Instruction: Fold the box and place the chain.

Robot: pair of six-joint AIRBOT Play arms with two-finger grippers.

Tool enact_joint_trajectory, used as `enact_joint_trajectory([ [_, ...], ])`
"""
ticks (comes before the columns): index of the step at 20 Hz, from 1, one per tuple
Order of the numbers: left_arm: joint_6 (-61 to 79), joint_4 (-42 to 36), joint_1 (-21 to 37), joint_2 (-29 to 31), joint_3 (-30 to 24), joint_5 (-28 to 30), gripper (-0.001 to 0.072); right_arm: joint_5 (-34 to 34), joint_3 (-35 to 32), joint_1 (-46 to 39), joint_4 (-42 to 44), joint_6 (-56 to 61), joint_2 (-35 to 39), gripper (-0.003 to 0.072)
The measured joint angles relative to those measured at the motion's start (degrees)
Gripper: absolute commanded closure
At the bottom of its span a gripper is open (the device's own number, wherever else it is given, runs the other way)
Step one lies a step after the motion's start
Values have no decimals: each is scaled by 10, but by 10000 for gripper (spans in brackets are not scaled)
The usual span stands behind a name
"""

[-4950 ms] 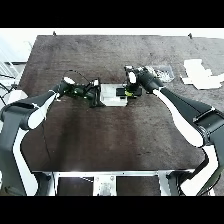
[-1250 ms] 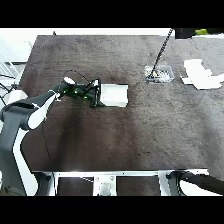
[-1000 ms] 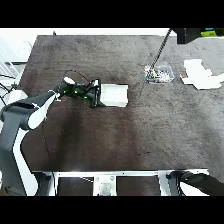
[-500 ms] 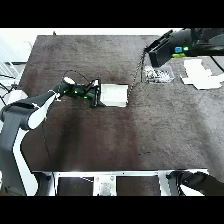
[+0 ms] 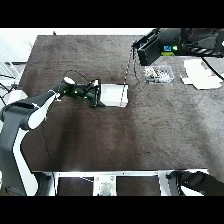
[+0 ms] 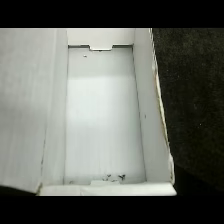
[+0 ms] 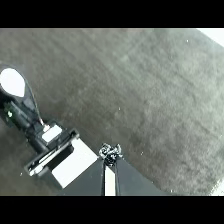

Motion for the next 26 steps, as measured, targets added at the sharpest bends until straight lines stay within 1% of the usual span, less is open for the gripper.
enact_joint_trajectory([
  [6, 0, 0, 0, 0, 0, 0, 360, -36, 0, 3, 0, 0, -5, 668],
  [11, 0, 0, 0, 0, 0, 0, 360, -48, -1, 6, 0, 0, -16, 668],
  [16, 0, 0, 0, 0, 0, 0, 360, -47, -22, 7, -5, 3, -23, 667],
  [21, 0, 0, 0, 0, 0, 0, 360, -30, -44, 7, -59, 41, -24, 667],
  [26, 0, 0, 0, 0, 0, 0, 360, -21, -62, 7, -74, 67, -24, 667],
])
